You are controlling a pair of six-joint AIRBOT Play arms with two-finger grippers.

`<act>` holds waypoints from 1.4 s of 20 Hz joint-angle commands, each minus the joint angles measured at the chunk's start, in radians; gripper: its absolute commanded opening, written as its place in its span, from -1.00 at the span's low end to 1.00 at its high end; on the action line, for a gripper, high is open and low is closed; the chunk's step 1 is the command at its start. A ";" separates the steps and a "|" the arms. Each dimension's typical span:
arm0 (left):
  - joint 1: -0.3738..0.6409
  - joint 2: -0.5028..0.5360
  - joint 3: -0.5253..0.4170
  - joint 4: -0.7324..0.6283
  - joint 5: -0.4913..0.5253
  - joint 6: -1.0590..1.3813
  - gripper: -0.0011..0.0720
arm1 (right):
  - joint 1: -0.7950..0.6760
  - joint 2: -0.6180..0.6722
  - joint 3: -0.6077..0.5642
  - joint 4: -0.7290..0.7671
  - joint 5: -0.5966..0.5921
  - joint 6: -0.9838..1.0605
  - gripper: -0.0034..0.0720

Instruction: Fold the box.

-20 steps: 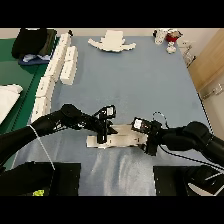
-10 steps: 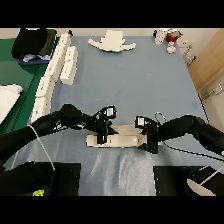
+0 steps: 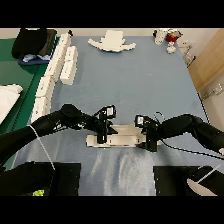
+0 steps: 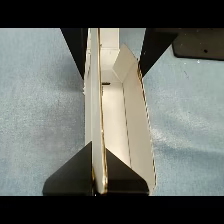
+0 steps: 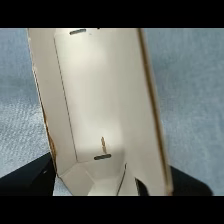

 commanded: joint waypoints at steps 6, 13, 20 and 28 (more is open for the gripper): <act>0.001 0.000 0.000 0.000 -0.001 0.000 -0.93 | 0.002 -0.010 0.000 -0.003 0.026 -0.003 0.99; 0.001 0.000 0.000 0.000 -0.001 0.000 -0.93 | 0.006 -0.058 -0.002 -0.004 0.028 -0.070 0.97; 0.001 0.000 0.000 0.000 -0.001 0.000 -0.93 | 0.023 -0.098 -0.002 -0.026 0.045 -0.104 0.81; 0.001 0.000 0.000 0.000 -0.001 0.000 -0.93 | 0.023 -0.122 -0.002 -0.040 0.070 -0.104 0.34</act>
